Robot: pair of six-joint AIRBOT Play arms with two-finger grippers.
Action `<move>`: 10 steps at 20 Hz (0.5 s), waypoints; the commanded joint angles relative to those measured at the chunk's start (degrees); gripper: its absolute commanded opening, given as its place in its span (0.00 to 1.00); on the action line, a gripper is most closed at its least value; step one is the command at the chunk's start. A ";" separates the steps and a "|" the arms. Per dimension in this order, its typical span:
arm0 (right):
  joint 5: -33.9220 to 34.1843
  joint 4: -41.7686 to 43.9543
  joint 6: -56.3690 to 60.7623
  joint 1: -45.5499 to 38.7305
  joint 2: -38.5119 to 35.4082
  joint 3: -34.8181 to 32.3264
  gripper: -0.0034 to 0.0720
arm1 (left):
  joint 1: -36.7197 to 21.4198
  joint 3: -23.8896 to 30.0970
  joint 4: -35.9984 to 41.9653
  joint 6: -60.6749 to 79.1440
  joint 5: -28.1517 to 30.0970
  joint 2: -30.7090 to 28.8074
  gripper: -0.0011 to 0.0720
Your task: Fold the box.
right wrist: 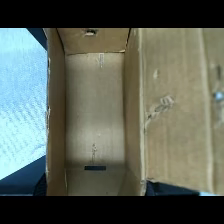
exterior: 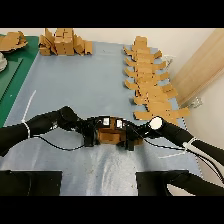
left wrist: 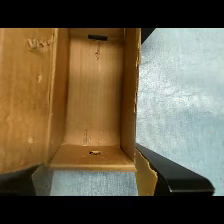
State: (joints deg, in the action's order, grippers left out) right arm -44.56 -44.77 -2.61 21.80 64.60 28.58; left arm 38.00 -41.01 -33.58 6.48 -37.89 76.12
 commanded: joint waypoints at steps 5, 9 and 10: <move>0.00 0.00 0.02 -0.02 -0.04 0.04 0.71 | 0.59 0.00 0.37 -0.52 0.90 1.29 1.00; 0.00 0.00 0.00 -0.02 -0.04 0.04 0.71 | 0.46 0.00 0.17 -0.76 0.98 1.27 1.00; 0.00 0.00 0.00 -0.02 -0.04 0.04 0.71 | 0.48 0.00 0.13 -2.32 1.38 1.27 1.00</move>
State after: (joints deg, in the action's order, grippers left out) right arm -44.56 -44.80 -2.61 21.80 64.60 28.60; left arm 38.57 -41.06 -33.23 5.74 -36.97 77.36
